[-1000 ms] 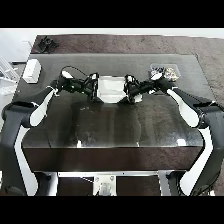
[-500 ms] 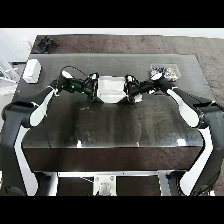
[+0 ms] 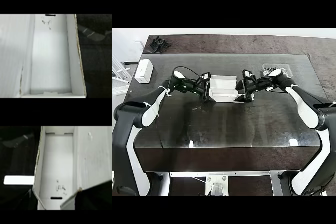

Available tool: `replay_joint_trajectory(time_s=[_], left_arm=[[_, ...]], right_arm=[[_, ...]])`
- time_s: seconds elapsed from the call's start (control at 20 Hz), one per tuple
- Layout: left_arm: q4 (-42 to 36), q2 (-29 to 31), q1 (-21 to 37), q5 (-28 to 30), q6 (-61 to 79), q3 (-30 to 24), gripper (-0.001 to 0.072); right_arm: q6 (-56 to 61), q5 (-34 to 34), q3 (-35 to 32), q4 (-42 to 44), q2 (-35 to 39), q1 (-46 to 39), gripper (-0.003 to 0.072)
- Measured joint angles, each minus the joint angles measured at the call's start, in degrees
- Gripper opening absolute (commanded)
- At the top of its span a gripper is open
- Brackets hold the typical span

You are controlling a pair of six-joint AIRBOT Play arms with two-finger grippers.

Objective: Fold the box and place the chain.

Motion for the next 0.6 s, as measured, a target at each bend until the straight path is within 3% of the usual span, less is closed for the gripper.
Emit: replay_joint_trajectory(time_s=[0.2, 0.25, 0.3, 0.45, 0.6], left_arm=[[0.0, 0.0, 0.0, -0.2, 0.0, 0.0, 0.0427], [0.0, 0.0, 0.0, -0.2, 0.0, 0.0, 0.0427], [0.1, 0.0, 0.0, -0.2, 0.0, 0.0, 0.0427], [0.1, 0.0, 0.0, -0.3, 0.0, 0.0, 0.0427], [0.1, 0.0, 0.0, -0.4, 0.0, 0.0, 0.0427]], right_arm=[[4.7, 2.0, 0.0, -6.7, 2.7, -3.5, 0.072], [6.1, 2.8, 0.0, -7.6, 3.5, -4.4, 0.045], [7.5, 3.6, 0.0, -7.9, 4.3, -5.0, -0.0001], [10.8, 7.2, 0.0, -5.7, 6.5, -5.9, 0.0008], [12.4, 10.2, 0.0, 2.6, 7.5, -5.5, 0.0007]])
